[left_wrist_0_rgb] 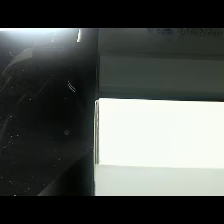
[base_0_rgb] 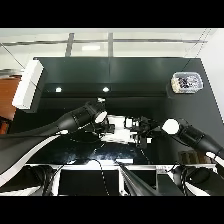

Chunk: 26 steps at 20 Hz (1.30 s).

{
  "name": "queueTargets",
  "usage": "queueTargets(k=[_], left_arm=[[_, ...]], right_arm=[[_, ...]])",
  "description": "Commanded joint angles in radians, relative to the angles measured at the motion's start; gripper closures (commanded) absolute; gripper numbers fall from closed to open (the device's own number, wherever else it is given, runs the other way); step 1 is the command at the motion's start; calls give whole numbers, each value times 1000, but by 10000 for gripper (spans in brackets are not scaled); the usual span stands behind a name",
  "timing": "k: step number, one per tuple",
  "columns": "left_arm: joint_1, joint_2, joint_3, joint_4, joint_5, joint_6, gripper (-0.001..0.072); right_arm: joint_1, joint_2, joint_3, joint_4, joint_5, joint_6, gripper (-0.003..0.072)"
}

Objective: Fold the box and place the chain.

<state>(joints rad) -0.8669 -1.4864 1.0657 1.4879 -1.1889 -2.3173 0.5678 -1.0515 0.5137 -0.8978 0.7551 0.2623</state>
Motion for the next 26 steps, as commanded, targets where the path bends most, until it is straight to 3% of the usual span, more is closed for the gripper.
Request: queueTargets(k=[1, 9, 14, 15, 16, 18, 19, 22, 23, 24, 25, 26], left_arm=[[0, 0, 0, -4, 2, -1, 683], [0, 0, 0, -5, 2, -1, 683], [0, 0, 0, -8, 2, -1, 683], [0, 0, 0, -8, 2, -1, 684], [0, 0, 0, -8, 2, -1, 684], [0, 0, 0, -8, 2, -1, 683], [0, 0, 0, -8, 1, -1, 683], [0, 0, 0, -8, 1, -1, 683], [0, 0, 0, -8, 0, -1, 683], [0, 0, 0, -8, 0, -1, 684], [0, 0, 0, -8, -1, -1, 683], [0, 0, 0, -8, 0, -1, 683]], right_arm=[[2, -1, 1, 31, 0, 11, 471], [2, -39, 1, 169, -71, 4, 471], [14, -45, 0, 165, -85, 3, 470], [14, -44, 0, 165, -86, 3, 422], [14, -44, 0, 165, -87, 3, 279], [14, -45, 0, 164, -86, 3, 280], [14, -44, 0, 165, -86, 3, 346], [14, -44, 0, 164, -86, 3, 342], [14, -44, 0, 164, -86, 3, 312], [14, -44, 0, 164, -87, 3, 208], [14, -44, 0, 164, -87, 3, 210], [13, -44, 1, 164, -86, 5, 362]])
